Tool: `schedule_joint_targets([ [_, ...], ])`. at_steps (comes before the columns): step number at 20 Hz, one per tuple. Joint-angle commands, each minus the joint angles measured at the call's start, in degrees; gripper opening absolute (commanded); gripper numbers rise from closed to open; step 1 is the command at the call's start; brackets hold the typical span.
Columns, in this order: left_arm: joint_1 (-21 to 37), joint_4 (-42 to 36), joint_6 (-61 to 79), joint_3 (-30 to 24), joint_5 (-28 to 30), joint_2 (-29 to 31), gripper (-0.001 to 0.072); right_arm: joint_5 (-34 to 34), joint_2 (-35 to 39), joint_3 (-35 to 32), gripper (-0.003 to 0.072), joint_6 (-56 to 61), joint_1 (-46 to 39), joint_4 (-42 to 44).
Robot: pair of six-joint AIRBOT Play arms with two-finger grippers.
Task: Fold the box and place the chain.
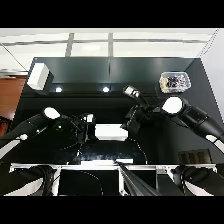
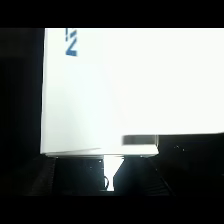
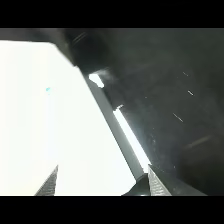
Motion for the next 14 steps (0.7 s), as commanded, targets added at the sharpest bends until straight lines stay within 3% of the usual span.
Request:
schedule_joint_targets([
  [1, 0.0, 0.0, 0.0, 0.0, 0.0, 0.0, 0.0257, 2.0, -0.3, 0.3, 0.0644, -15.7, 1.8, -0.1],
  [5, 0.0, 0.0, 0.0, 0.0, 0.0, 0.0, 0.0257, 7.1, 0.2, 2.5, 0.0644, -17.9, 2.1, -0.2],
  [14, 0.0, 0.0, 0.0, 0.0, 0.0, 0.0, 0.0257, 5.4, -1.4, 2.3, 0.0644, -16.6, 3.8, -2.8],
])
